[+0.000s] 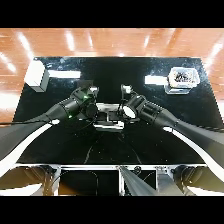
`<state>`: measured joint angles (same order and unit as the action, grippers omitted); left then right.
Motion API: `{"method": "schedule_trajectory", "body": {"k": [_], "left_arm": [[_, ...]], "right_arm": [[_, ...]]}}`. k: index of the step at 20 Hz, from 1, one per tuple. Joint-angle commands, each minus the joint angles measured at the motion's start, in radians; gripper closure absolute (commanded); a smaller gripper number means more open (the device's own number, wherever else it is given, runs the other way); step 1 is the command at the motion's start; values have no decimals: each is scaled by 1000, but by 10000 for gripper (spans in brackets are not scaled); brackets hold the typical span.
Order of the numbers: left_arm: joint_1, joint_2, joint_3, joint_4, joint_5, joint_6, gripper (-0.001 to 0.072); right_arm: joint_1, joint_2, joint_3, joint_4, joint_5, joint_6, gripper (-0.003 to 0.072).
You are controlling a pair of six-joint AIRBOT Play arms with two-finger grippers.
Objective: Fold the box and place the chain.
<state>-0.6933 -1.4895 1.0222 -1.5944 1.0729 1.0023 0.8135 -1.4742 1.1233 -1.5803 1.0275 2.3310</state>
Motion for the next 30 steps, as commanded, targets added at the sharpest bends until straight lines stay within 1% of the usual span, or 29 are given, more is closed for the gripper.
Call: {"method": "schedule_trajectory", "body": {"k": [1,2,3,4,5,10,13,30], "left_arm": [[0,0,0,0,-1,0,684],[0,0,0,0,-1,0,684],[0,0,0,0,-1,0,684],[0,0,0,0,0,0,684],[0,0,0,0,0,0,684],[0,0,0,0,0,0,684],[0,0,0,0,0,0,684],[0,0,0,-4,-1,0,683]], "right_arm": [[1,-33,39,-2,46,3,210],[5,-42,49,-3,58,2,262],[11,-50,56,-10,64,2,288],[16,-55,61,-11,68,2,288],[18,-58,61,-14,70,2,325],[16,-68,61,-45,81,11,325],[15,-88,60,-44,98,10,325],[-2,-114,60,-35,92,8,325]]}}
